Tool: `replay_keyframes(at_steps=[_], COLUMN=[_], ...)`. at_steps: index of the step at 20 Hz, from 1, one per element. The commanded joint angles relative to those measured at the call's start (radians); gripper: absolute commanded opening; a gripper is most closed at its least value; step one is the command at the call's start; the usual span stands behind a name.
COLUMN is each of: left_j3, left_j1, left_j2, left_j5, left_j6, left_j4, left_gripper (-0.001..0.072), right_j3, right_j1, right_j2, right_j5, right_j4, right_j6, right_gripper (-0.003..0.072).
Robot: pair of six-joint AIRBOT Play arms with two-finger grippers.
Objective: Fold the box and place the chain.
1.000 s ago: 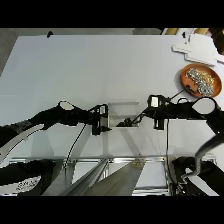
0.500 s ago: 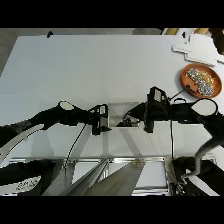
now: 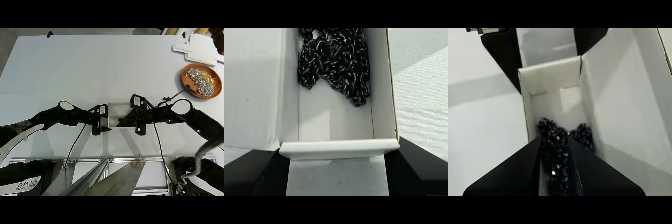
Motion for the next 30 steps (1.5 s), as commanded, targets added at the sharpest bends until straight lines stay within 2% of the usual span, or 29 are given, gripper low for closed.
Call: replay_keyframes(at_steps=[1, 5, 9, 11, 12, 13, 21, 25, 29, 30], left_j3=[0.0, 0.0, 0.0, 0.0, 0.0, 0.0, 0.0, 0.0, 0.0, 0.0], left_j1=[0.0, 0.0, 0.0, 0.0, 0.0, 0.0, 0.0, 0.0, 0.0, 0.0], left_j2=[0.0, 0.0, 0.0, 0.0, 0.0, 0.0, 0.0, 0.0, 0.0, 0.0], left_j5=[0.0, 0.0, 0.0, 0.0, 0.0, 0.0, 0.0, 0.0, 0.0, 0.0], left_j6=[0.0, 0.0, 0.0, 0.0, 0.0, 0.0, 0.0, 0.0, 0.0, 0.0], left_j4=[0.0, 0.0, 0.0, 0.0, 0.0, 0.0, 0.0, 0.0, 0.0, 0.0], left_gripper=[0.0012, 0.0012, 0.0012, 0.0012, 0.0012, 0.0012, 0.0012, 0.0012, 0.0012, 0.0012], right_j3=[0.014, 0.024, 0.023, 0.019, 0.019, 0.019, 0.019, 0.019, 0.019, 0.019], right_j1=[-0.016, -0.162, -0.278, -0.291, -0.291, -0.291, -0.219, -0.219, -0.219, -0.219], right_j2=[0.063, 0.182, 0.136, 0.083, 0.05, 0.023, -0.108, -0.158, -0.163, -0.166], right_j5=[-0.005, 0.026, 0.135, 0.101, 0.063, 0.028, -0.174, -0.19, -0.193, -0.192], right_j4=[-0.072, -0.294, -0.634, -0.641, -0.626, -0.614, -0.604, -0.575, -0.465, -0.439], right_j6=[0.038, 0.112, 0.106, 0.098, 0.089, 0.072, -0.114, -0.116, -0.25, -0.273], right_gripper=[0.019, 0.0167, 0.016, 0.0185, 0.0253, 0.0287, 0.0289, 0.0289, 0.0286, 0.0256])
